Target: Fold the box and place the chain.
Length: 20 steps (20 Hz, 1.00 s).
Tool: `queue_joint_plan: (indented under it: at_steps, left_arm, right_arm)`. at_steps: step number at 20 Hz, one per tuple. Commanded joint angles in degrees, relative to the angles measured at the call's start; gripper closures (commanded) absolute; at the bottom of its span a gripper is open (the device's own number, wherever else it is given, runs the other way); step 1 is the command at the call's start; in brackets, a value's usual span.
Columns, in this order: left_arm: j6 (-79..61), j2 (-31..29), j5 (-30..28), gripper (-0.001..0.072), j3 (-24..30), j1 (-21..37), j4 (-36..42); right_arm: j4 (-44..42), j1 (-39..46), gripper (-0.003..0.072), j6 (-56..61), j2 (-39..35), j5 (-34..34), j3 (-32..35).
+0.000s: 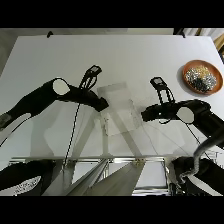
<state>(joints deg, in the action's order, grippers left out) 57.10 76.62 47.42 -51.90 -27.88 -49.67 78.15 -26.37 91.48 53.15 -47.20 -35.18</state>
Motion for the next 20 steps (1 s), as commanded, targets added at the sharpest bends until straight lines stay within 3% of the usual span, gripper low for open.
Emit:
queue_joint_plan:
  at_steps: [1, 6, 11, 15, 20]
  left_arm:
    - [-3.15, 4.00, -0.70, 0.0131, -0.02, 0.07, 3.98]
    - [-7.21, 5.09, 1.22, 0.0131, -0.02, 0.48, 4.33]
    - [-26.29, 5.33, 10.38, 0.0137, -0.02, 4.09, 20.52]
    - [-28.72, 9.11, 18.12, 0.0147, -0.02, 6.45, 21.18]
    - [-32.17, 15.13, 17.66, 0.0150, -0.02, 8.17, 27.36]
  right_arm:
    - [-0.17, -0.07, 0.0673, 0.00, -0.04, -0.02, 0.02]
    - [-0.20, -0.07, 0.0673, 0.00, -0.04, -0.15, 0.02]
    - [-0.63, -0.07, 0.0673, 0.00, -0.04, -0.15, 0.02]
    - [-0.61, -0.07, 0.0673, 0.00, -0.04, -0.17, 0.02]
    - [-0.66, -0.07, 0.0673, 0.00, -0.04, -0.46, 0.02]
